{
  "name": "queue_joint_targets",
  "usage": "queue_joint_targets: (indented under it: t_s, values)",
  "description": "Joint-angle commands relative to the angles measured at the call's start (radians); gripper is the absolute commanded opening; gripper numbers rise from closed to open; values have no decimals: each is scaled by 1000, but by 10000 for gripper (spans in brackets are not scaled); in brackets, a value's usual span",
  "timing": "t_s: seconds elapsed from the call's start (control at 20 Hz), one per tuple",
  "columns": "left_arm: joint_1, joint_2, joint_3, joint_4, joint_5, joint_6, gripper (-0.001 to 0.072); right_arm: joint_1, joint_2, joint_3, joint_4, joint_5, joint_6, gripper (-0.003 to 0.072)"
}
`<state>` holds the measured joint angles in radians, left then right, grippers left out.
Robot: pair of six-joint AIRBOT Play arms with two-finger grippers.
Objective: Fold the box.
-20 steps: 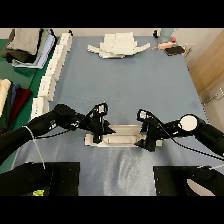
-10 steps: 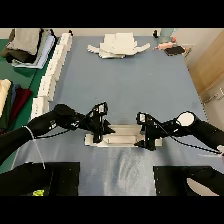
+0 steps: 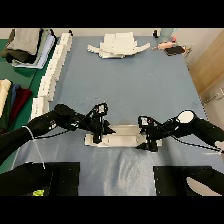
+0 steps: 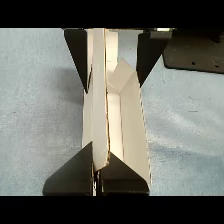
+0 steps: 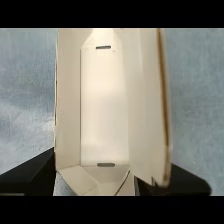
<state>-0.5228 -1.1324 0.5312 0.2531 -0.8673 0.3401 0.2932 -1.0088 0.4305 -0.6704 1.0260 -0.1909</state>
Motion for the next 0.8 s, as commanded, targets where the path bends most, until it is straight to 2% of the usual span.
queue_joint_targets:
  t_s: [0.0, 0.45, 0.5, 0.6, 0.75]
  values:
    - [0, 1, 1, 0, 0, 0, 17, -1, -2, -1, -22, 12, -8, 709]
    - [1, 1, 1, 0, 0, 0, 17, -1, -80, -1, 36, -51, -8, 706]
    - [0, 1, 1, 0, 0, 0, 17, -1, -84, -3, 46, -50, -8, 682]
    - [0, 1, 1, 0, 0, 0, 17, -1, -84, -13, 49, -38, -8, 575]
    - [0, 1, 1, 0, 0, 0, 17, -1, -80, -29, 50, -38, -8, 576]
